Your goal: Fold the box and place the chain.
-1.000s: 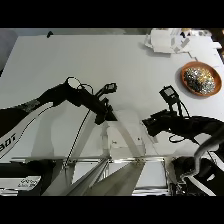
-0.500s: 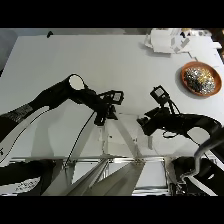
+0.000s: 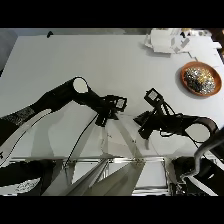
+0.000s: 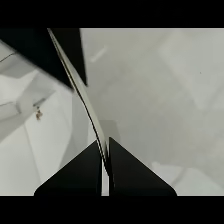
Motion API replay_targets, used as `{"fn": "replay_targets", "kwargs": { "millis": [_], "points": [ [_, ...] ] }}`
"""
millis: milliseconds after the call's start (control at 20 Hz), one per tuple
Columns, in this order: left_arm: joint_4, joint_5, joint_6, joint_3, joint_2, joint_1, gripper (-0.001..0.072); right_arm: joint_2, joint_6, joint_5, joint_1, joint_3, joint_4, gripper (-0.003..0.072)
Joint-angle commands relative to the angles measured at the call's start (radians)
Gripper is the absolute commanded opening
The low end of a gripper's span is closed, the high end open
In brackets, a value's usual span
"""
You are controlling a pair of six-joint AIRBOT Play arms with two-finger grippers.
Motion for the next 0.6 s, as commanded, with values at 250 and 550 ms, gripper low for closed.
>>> {"fn": "replay_targets", "kwargs": {
  "millis": [250,550],
  "points": [
    [0.103,-0.100,-0.215,0.001,0.000,0.095,0.0345,-0.008,-0.032,-0.003,0.000,0.000,0.012,0.0017],
    [0.041,-0.135,-0.204,0.000,-0.086,0.125,0.0345,-0.008,-0.033,-0.042,0.000,0.000,0.011,0.0017]
  ]
}}
